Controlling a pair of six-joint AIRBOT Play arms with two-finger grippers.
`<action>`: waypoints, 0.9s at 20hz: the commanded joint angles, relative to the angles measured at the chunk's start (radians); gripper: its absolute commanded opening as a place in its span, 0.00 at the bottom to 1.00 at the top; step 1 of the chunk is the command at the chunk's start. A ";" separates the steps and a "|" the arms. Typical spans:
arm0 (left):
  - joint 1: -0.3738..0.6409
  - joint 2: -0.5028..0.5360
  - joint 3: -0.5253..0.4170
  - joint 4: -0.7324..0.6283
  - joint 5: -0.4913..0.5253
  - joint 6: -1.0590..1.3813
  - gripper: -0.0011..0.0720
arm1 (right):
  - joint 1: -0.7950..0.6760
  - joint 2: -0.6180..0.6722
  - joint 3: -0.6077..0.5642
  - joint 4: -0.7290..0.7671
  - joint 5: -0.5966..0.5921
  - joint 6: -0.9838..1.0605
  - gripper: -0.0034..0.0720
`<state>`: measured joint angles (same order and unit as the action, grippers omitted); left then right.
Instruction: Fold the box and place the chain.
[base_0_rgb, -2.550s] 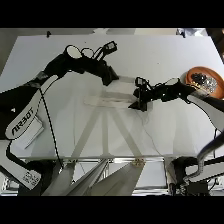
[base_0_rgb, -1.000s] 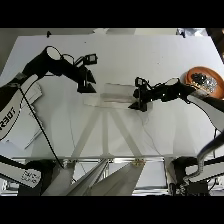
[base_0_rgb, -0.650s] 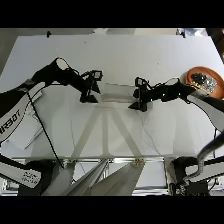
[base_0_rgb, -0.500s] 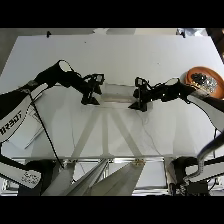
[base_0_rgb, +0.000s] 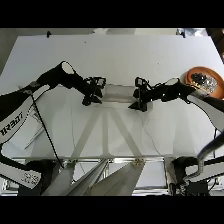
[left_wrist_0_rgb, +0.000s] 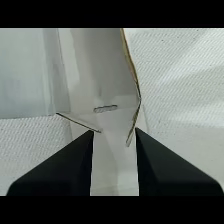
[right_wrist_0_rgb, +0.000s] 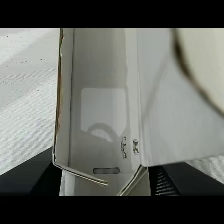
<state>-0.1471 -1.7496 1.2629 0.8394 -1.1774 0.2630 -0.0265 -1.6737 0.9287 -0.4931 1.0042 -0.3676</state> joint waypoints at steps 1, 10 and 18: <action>-0.013 -0.001 0.000 -0.001 0.064 0.011 0.39 | 0.000 0.000 0.000 0.000 0.001 0.000 0.55; -0.044 0.003 0.000 -0.002 0.097 0.010 0.33 | 0.000 0.000 0.000 0.000 0.002 0.000 0.55; -0.048 0.025 0.000 -0.043 0.008 0.010 0.08 | 0.000 0.000 0.000 0.000 0.002 0.000 0.55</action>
<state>-0.1917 -1.7279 1.2621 0.8173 -1.1175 0.2729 -0.0273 -1.6737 0.9287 -0.4931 1.0050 -0.3695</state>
